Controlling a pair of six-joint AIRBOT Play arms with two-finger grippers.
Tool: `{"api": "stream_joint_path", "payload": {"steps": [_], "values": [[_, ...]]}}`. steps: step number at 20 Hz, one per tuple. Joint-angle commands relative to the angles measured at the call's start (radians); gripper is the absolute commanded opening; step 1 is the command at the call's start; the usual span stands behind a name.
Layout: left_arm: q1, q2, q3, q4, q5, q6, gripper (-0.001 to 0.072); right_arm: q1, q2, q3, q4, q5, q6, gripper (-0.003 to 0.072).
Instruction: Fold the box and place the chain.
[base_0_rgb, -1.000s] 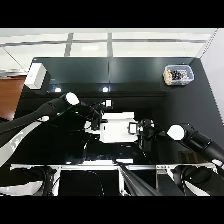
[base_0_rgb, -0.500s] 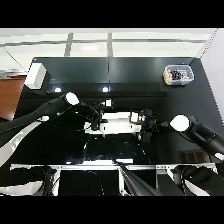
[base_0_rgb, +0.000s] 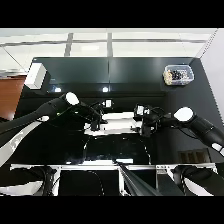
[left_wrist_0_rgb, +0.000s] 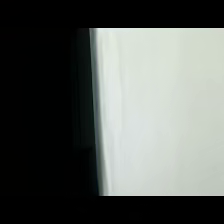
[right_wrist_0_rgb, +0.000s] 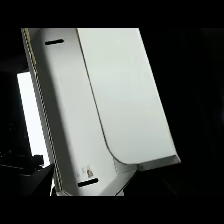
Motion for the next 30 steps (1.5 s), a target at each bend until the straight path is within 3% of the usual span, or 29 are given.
{"api": "stream_joint_path", "payload": {"steps": [1,4,18,25,30], "values": [[0.0,-0.001,0.001,0.0,-0.001,0.0,0.0027,-0.011,-0.044,0.001,0.103,0.003,-0.1,0.0697],[-0.001,-0.001,0.001,0.0,0.0,0.001,0.0027,-0.01,-0.076,0.001,0.121,0.045,-0.133,0.0696],[-0.002,-0.014,0.001,-0.008,-0.001,0.0,0.0027,-0.008,-0.141,-0.055,0.05,0.031,-0.211,0.0696],[-0.002,-0.014,0.001,-0.008,-0.001,0.0,0.0027,-0.002,-0.157,-0.04,0.05,0.019,-0.196,0.0657],[-0.002,-0.014,0.001,-0.008,-0.001,0.0,0.0027,0.053,-0.187,-0.014,-0.032,-0.006,-0.135,0.0658]]}}
